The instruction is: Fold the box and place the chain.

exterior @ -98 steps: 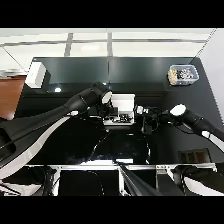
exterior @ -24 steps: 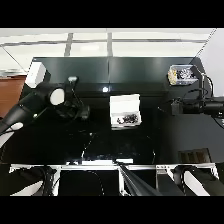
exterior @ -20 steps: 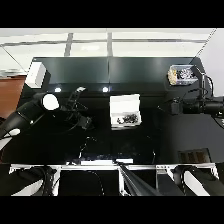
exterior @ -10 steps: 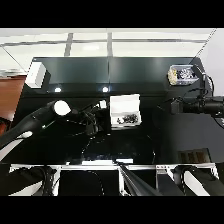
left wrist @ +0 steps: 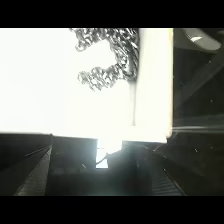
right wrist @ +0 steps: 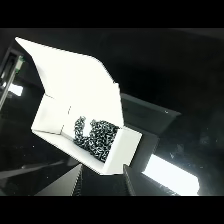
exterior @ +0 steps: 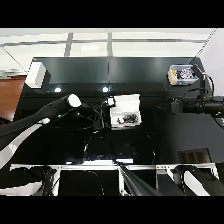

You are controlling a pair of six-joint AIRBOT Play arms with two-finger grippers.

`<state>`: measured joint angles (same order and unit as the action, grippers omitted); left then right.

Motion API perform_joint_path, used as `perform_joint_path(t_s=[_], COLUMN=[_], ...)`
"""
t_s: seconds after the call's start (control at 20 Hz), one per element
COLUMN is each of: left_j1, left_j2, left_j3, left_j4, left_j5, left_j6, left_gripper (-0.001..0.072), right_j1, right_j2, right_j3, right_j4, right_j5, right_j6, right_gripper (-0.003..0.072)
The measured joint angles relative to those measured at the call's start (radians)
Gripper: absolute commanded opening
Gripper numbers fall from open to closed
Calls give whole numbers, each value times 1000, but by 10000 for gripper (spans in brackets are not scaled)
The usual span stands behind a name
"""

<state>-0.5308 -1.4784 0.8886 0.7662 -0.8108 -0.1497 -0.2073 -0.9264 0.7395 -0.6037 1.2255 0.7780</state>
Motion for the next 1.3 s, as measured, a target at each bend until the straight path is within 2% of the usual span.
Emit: perform_joint_path(t_s=[0.9, 0.95, 1.0, 1.05, 1.1, 1.15, 1.2, 1.3], left_j1=[-1, -1, -1, -1, -1, -1, -1, -1], left_j2=[-42, -45, -48, -50, -51, -52, -53, -55], left_j3=[20, 20, 21, 22, 22, 22, 22, 23], left_j4=[-140, -142, -144, -146, -148, -149, -150, -150], left_j5=[6, 3, 1, 1, 0, 0, 1, 1], left_j6=[193, 208, 218, 228, 233, 239, 242, 249], left_gripper=[704, 655, 521, 416, 385, 385, 385, 384], right_j1=[3, 3, 3, 3, 3, 3, 6, 30], right_j2=[0, 0, 0, 0, 0, 0, 0, -3], right_j3=[0, 0, 0, 0, 0, 0, 0, 0], right_j4=[0, 0, 0, 0, 0, 0, 0, 1], right_j5=[-34, -35, -37, -39, -43, -51, -63, -114], right_j6=[0, 0, 0, 0, 0, 0, 0, 11], right_gripper=[308, 308, 308, 308, 310, 434, 716, 715])
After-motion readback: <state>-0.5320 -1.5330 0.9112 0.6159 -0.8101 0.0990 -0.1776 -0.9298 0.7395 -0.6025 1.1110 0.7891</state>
